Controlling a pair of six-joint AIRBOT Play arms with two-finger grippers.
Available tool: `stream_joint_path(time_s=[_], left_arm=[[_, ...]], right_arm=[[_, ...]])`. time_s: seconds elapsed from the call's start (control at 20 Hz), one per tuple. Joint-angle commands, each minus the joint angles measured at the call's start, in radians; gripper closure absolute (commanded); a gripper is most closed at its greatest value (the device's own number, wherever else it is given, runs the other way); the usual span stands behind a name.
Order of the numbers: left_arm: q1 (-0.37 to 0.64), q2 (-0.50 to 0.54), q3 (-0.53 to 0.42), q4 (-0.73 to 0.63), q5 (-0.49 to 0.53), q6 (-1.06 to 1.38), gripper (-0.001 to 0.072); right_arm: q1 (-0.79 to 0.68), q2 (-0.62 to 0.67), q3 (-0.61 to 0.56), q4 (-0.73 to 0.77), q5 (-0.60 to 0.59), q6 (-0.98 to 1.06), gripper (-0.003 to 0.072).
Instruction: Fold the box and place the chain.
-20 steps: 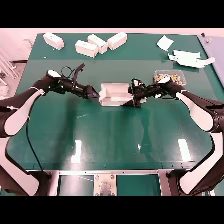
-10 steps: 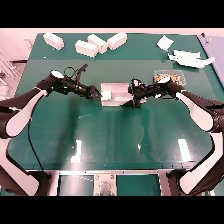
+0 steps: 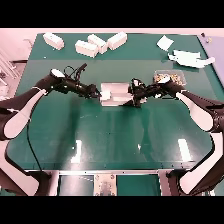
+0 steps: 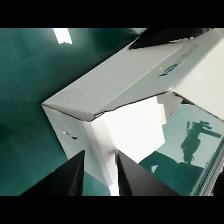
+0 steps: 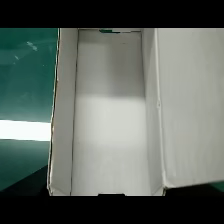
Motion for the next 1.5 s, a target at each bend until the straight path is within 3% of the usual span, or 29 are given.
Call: stream_joint_path(time_s=[0.0, 0.2, 0.4, 0.75, 1.0, 1.2, 1.25, 1.3, 1.45], left_arm=[[-0.006, 0.002, 0.001, 0.033, -0.003, -0.089, 0.0449], [-0.052, 0.014, 0.038, 0.047, 0.001, -0.098, 0.0449], [-0.075, 0.015, 0.111, 0.15, -0.009, -0.188, 0.0449], [-0.123, 0.018, 0.122, 0.262, -0.01, -0.307, 0.0449], [-0.18, 0.018, 0.179, 0.439, -0.006, -0.459, 0.0448], [-0.2, 0.018, 0.197, 0.468, 0.027, -0.529, 0.0448], [-0.201, 0.018, 0.197, 0.47, 0.029, -0.545, 0.0437], [-0.202, 0.017, 0.197, 0.471, 0.036, -0.566, 0.0338], [-0.216, 0.018, 0.197, 0.507, 0.053, -0.599, 0.0339]], right_arm=[[0.0, 0.0, 0.0, 0.0, 0.001, 0.0, 0.0112], [0.0, 0.0, 0.0, 0.0, 0.001, 0.0, 0.0111], [0.0, 0.0, 0.0, 0.0, 0.001, 0.0, 0.0112], [0.0, 0.0, 0.0, 0.0, 0.0, 0.0, 0.0111], [0.0, 0.0, 0.0, 0.0, 0.0, 0.0, 0.0112], [0.0, 0.0, 0.0, 0.0, 0.0, 0.0, 0.0111], [0.0, 0.0, 0.0, 0.0, 0.001, 0.0, 0.0111], [0.0, 0.0, 0.0, 0.0, 0.0, 0.0, 0.0111], [0.0, 0.0, 0.0, 0.0, 0.0, 0.0, 0.0111]])
